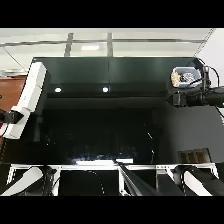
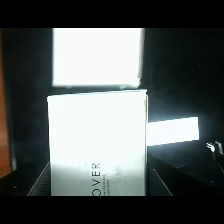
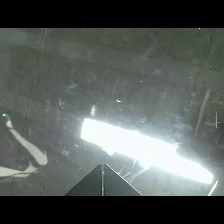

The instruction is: Fold the box and place the chain.

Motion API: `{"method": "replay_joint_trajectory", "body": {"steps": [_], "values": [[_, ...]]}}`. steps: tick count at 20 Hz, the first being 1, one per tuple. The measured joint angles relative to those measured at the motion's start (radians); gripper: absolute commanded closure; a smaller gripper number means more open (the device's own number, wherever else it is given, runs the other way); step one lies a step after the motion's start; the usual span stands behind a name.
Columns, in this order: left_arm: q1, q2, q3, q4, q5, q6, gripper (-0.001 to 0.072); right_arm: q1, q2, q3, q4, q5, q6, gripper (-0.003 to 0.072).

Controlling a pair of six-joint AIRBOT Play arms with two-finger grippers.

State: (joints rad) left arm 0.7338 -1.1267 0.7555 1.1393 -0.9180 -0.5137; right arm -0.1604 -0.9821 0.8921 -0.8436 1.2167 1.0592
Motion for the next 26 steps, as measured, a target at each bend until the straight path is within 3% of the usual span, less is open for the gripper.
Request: {"method": "replay_joint_trajectory", "body": {"steps": [3,4,5,6,10,13,14,15,16,17,20,22,26], "values": [[-0.025,-0.026,-0.001,-0.011,0.030,0.004,0.0466,0.000,0.000,0.000,0.008,0.018,-0.001,0.0674],[-0.029,-0.031,-0.002,-0.014,0.043,0.007,0.0409,0.000,0.000,0.000,0.010,0.025,-0.002,0.0674],[-0.032,-0.034,-0.002,-0.017,0.050,0.007,0.0175,0.000,0.000,0.000,0.011,0.030,-0.003,0.0674],[-0.035,-0.036,-0.002,-0.018,0.055,0.007,-0.0005,0.000,0.000,0.000,0.014,0.034,-0.003,0.0674],[-0.040,-0.018,0.013,-0.022,0.069,0.006,-0.0004,0.005,0.001,0.001,0.025,0.053,-0.011,0.0675],[-0.045,0.043,0.076,-0.034,0.069,-0.035,0.0001,0.040,0.013,0.021,0.019,0.088,-0.034,0.0674],[-0.051,0.067,0.103,-0.052,0.069,-0.049,0.0022,0.055,0.020,0.030,0.013,0.094,-0.038,0.0674],[-0.061,0.094,0.131,-0.090,0.069,-0.063,0.0194,0.068,0.027,0.036,0.006,0.089,-0.041,0.0674],[-0.076,0.118,0.153,-0.137,0.066,-0.073,0.0571,0.083,0.034,0.041,0.004,0.072,-0.043,0.0675],[-0.096,0.144,0.171,-0.193,0.053,-0.080,0.0683,0.097,0.038,0.043,0.001,0.045,-0.046,0.0675],[-0.197,0.211,0.178,-0.332,-0.023,-0.095,0.0687,0.140,0.045,0.037,-0.014,-0.104,-0.096,0.0675],[-0.310,0.264,0.116,-0.371,-0.029,-0.097,0.0684,0.159,0.047,0.011,-0.029,-0.257,-0.133,0.0675],[-0.525,0.352,-0.088,-0.370,0.131,-0.105,0.0681,0.158,0.048,-0.064,-0.127,-0.512,-0.163,0.0673]]}}
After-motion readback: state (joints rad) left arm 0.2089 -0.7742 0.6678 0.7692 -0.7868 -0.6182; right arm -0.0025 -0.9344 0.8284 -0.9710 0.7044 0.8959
